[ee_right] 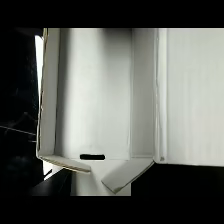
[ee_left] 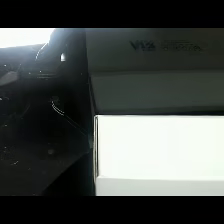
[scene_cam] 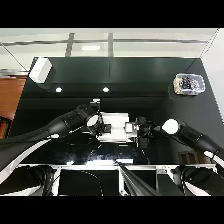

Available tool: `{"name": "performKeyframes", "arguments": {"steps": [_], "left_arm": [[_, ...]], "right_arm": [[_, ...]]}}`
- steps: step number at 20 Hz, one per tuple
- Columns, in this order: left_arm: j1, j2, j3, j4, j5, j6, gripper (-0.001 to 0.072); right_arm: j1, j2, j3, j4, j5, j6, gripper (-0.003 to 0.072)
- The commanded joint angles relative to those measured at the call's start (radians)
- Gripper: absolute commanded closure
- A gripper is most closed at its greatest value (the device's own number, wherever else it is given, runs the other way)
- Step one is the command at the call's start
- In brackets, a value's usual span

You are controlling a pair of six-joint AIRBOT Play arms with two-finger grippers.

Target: Fold the box and place the chain.

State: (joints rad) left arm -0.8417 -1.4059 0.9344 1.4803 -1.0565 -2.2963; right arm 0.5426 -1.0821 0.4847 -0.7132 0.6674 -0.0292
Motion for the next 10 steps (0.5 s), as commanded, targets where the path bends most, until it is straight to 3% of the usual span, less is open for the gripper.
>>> {"name": "performKeyframes", "arguments": {"steps": [1, 2, 7, 10], "left_arm": [[0.0, 0.0, 0.0, -0.001, 0.0, 0.0, 0.0685], [0.0, 0.0, 0.0, -0.002, 0.0, 0.0, 0.0686], [0.0, 0.0, 0.0, -0.004, 0.007, 0.0, 0.0685], [0.0, 0.0, 0.0, -0.004, 0.008, 0.0, 0.0685]], "right_arm": [[0.0, -0.004, 0.0, 0.106, 0.026, 0.0, 0.0353], [0.003, -0.009, 0.0, 0.135, 0.026, 0.0, 0.0528], [0.046, -0.065, 0.0, 0.252, 0.01, 0.0, 0.055], [0.048, -0.08, 0.0, 0.249, -0.052, 0.026, 0.055]]}}
